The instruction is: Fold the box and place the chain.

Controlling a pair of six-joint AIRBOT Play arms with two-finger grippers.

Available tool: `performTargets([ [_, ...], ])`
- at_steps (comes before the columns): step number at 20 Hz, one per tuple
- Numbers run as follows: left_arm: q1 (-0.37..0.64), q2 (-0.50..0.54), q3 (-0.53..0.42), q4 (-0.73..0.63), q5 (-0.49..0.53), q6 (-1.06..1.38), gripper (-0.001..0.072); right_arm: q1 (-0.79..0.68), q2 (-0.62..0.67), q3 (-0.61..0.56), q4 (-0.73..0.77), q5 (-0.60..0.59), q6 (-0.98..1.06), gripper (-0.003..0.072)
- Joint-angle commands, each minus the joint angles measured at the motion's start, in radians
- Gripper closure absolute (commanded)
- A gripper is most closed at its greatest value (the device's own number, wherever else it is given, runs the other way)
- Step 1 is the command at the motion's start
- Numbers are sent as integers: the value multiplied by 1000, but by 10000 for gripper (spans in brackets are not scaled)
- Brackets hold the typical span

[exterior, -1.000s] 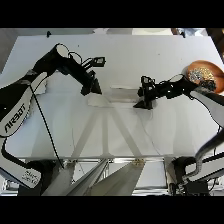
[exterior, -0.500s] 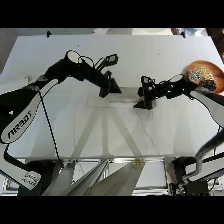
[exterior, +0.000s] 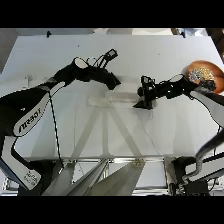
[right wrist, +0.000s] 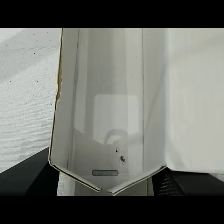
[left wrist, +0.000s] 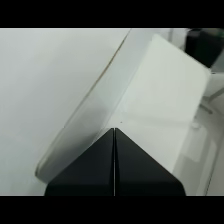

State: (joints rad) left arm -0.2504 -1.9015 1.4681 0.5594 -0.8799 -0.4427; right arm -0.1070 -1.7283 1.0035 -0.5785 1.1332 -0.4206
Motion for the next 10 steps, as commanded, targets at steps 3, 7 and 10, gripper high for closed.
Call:
performTargets([
  [3, 14, -4, 0, 16, -43, -100, 697, 0, -1, 0, 0, 1, -2, 170],
  [7, 82, 69, 0, -12, -203, -74, 697, 0, -1, 0, 0, 1, -2, 170],
  [10, 158, 138, 0, -11, -355, -16, 696, 0, -1, 0, 0, 1, -2, 170],
])
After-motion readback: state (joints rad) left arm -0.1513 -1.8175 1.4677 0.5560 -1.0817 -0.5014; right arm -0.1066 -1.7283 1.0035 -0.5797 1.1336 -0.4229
